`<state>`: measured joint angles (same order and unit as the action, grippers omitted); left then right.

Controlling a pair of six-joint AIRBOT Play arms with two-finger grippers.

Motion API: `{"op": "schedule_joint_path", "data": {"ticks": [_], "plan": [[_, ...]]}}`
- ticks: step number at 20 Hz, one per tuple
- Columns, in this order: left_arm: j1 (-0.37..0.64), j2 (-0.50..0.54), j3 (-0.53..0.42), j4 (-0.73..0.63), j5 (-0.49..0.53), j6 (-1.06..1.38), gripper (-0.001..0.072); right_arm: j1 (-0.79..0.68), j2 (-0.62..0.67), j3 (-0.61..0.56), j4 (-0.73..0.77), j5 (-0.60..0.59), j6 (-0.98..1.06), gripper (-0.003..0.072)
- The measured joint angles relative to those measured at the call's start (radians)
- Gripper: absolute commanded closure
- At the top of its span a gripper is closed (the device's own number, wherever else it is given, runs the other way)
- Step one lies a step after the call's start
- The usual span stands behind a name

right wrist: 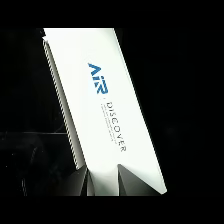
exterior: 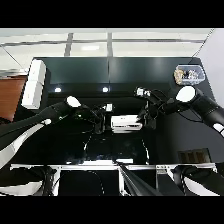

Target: Fold the box and place the chain.

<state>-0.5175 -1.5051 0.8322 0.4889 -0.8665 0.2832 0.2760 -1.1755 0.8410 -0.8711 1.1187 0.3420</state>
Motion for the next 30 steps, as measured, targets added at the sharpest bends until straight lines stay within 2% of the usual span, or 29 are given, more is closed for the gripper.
{"op": "schedule_joint_path", "data": {"ticks": [17, 18, 19, 30], "plan": [[0.0, 0.0, 0.0, 0.0, -0.003, 0.001, 0.0376, 0.002, 0.0, 0.0, -0.019, 0.026, 0.002, 0.0472], [0.0, 0.0, 0.0, 0.0, -0.002, 0.001, 0.0376, 0.002, 0.0, 0.0, -0.019, 0.026, 0.002, 0.0382], [0.0, 0.0, 0.0, 0.001, -0.002, 0.001, 0.0376, 0.002, 0.0, 0.0, -0.023, 0.026, 0.003, 0.0367], [0.0, 0.0, 0.0, 0.0, -0.001, 0.0, 0.0375, 0.002, -0.002, 0.0, -0.022, 0.023, 0.003, 0.0378]]}}
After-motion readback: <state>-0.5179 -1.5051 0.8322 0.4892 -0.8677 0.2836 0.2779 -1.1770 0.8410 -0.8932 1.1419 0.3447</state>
